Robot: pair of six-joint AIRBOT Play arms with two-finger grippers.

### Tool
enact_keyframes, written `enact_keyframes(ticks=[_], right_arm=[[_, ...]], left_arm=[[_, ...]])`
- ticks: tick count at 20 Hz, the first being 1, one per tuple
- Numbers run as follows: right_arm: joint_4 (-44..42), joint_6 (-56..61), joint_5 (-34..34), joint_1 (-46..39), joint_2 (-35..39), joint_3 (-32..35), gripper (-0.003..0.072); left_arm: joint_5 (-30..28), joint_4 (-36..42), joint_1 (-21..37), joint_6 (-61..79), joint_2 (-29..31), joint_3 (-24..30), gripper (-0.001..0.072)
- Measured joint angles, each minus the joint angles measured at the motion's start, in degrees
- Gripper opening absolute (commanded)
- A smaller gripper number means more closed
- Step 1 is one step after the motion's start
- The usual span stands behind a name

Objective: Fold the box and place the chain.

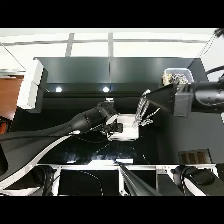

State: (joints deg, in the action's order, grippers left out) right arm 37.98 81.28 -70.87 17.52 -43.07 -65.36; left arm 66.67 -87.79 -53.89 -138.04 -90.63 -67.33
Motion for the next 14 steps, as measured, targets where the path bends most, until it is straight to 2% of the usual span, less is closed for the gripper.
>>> enact_keyframes(ticks=[7, 12, 14], right_arm=[[2.6, 2.0, 3.7, 4.5, -0.2, 14.5, 0.0015], [3.8, 2.4, 11.7, 5.2, -0.5, 24.9, 0.0017], [3.9, 2.4, 14.2, 5.4, -0.8, 27.9, 0.0052]], left_arm=[[0.0, 0.0, 0.0, 0.0, 0.0, 0.0, 0.0032], [0.0, 0.0, 0.0, 0.0, 0.0, 0.0, 0.0032], [0.0, 0.0, 0.0, 0.0, 0.0, 0.0, 0.0032]])
